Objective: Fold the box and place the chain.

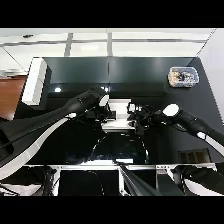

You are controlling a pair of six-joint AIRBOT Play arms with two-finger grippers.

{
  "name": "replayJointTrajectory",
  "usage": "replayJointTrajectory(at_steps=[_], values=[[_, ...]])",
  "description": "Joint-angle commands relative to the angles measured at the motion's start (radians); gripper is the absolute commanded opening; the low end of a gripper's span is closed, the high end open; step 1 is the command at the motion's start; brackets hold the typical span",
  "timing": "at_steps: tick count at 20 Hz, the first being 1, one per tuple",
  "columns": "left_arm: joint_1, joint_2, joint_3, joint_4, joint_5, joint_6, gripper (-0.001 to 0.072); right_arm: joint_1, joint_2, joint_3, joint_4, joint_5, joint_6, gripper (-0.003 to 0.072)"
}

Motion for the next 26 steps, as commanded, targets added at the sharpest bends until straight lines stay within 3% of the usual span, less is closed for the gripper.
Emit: replayJointTrajectory(at_steps=[1, 4, 8, 11, 13, 16, 20, 26], values=[[0.000, -0.001, 0.001, 0.000, 0.000, 0.000, 0.0027, -0.003, 0.007, 0.001, -0.045, 0.027, 0.098, 0.0014], [0.000, -0.001, 0.001, 0.002, 0.000, 0.000, 0.0027, -0.063, 0.064, 0.031, -0.216, 0.028, 0.593, 0.0014], [0.000, -0.001, 0.001, 0.001, -0.003, 0.000, 0.0027, -0.302, 0.230, 0.068, -0.459, 0.100, 1.101, 0.0015], [0.000, -0.001, 0.001, 0.001, -0.002, 0.000, 0.0027, -0.537, 0.222, 0.040, -0.411, 0.197, 1.331, 0.0014], [0.000, -0.001, 0.001, 0.001, -0.002, 0.000, 0.0027, -0.642, 0.206, -0.028, -0.294, 0.201, 1.331, 0.0014], [0.000, -0.001, 0.001, 0.001, -0.002, 0.000, 0.0027, -0.673, 0.110, -0.100, -0.140, 0.249, 1.270, 0.0014], [0.000, -0.002, 0.001, 0.002, 0.001, 0.000, 0.0027, -0.549, -0.069, -0.109, 0.081, 0.350, 1.105, 0.0014], [0.000, -0.002, 0.001, 0.001, 0.001, 0.000, 0.0027, -0.372, -0.158, -0.091, 0.198, 0.277, 1.038, 0.0015]])
